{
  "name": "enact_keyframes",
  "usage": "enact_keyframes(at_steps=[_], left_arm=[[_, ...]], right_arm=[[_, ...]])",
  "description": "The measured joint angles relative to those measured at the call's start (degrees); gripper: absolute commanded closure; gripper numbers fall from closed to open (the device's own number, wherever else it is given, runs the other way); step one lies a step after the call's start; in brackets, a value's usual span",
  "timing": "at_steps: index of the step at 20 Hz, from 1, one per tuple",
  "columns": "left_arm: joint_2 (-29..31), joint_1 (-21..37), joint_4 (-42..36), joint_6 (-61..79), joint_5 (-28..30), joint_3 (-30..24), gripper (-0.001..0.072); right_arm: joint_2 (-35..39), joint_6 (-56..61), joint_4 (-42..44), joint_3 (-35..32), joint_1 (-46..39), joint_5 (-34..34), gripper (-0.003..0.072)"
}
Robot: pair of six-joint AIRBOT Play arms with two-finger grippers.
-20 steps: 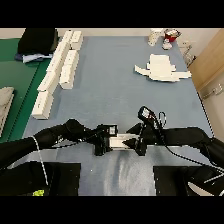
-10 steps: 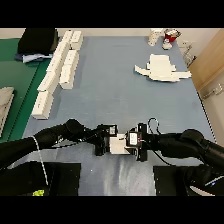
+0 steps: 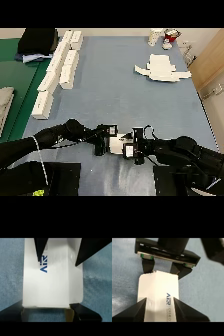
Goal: Fold the box.
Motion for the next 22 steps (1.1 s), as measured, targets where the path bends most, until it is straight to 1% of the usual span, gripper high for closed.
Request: enact_keyframes(at_steps=[9, 16, 22], left_arm=[[0.0, 0.0, 0.0, 0.0, 0.0, 0.0, 0.0225], [0.0, 0.0, 0.0, -0.1, 0.0, 0.0, 0.0225], [0.0, 0.0, 0.0, 0.0, 0.0, 0.0, 0.0225]], right_arm=[[-1.6, -2.7, -1.0, -0.2, 0.3, 0.7, 0.0181], [1.6, -3.0, -2.8, -0.2, 0.2, 0.7, 0.0181], [2.8, -3.0, -4.7, 0.0, 0.2, 2.2, 0.0182]])
